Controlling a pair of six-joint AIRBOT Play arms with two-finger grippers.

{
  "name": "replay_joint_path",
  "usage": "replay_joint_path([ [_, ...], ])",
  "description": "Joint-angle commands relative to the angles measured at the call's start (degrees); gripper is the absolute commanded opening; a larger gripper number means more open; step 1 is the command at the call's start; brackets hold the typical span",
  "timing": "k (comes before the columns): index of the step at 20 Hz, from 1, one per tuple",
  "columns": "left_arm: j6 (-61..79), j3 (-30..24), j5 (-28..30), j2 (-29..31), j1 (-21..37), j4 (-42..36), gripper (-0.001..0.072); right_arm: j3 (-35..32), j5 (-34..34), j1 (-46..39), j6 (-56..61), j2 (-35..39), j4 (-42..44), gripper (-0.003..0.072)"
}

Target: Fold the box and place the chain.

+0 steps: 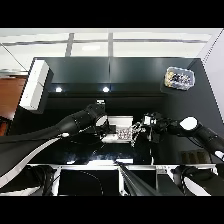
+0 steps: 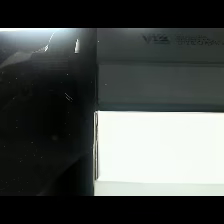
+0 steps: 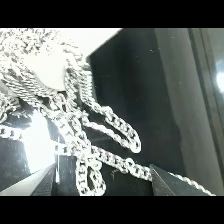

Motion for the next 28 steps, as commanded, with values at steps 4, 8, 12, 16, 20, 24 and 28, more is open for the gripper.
replay_joint_path([
  [4,0.0,0.0,0.0,0.0,0.0,0.0,0.0034,0.2,-1.7,0.8,-4.7,-2.8,1.8,0.0707],
  [8,0.0,0.0,0.0,0.0,0.0,0.0,0.0034,0.3,-1.7,0.8,-4.9,-4.3,3.8,0.0701],
  [12,0.0,0.0,0.0,0.0,0.0,0.0,0.0034,1.2,-2.1,0.8,-4.9,-5.5,8.0,0.07],
  [16,0.0,0.0,0.0,0.0,0.0,0.0,0.0034,1.6,-1.6,0.8,-4.9,-6.7,8.9,0.07],
  [20,0.0,0.0,0.0,0.0,0.0,0.0,0.0034,1.6,-1.6,0.9,-4.8,-6.7,9.1,0.0699],
  [24,0.0,0.0,0.0,0.0,0.0,0.0,0.0034,1.6,-1.2,0.9,-4.8,-6.7,8.9,0.0229],
  [28,0.0,0.0,0.0,0.0,0.0,0.0,0.0034,1.6,-1.2,0.9,-4.8,-6.7,8.9,0.0043],
])
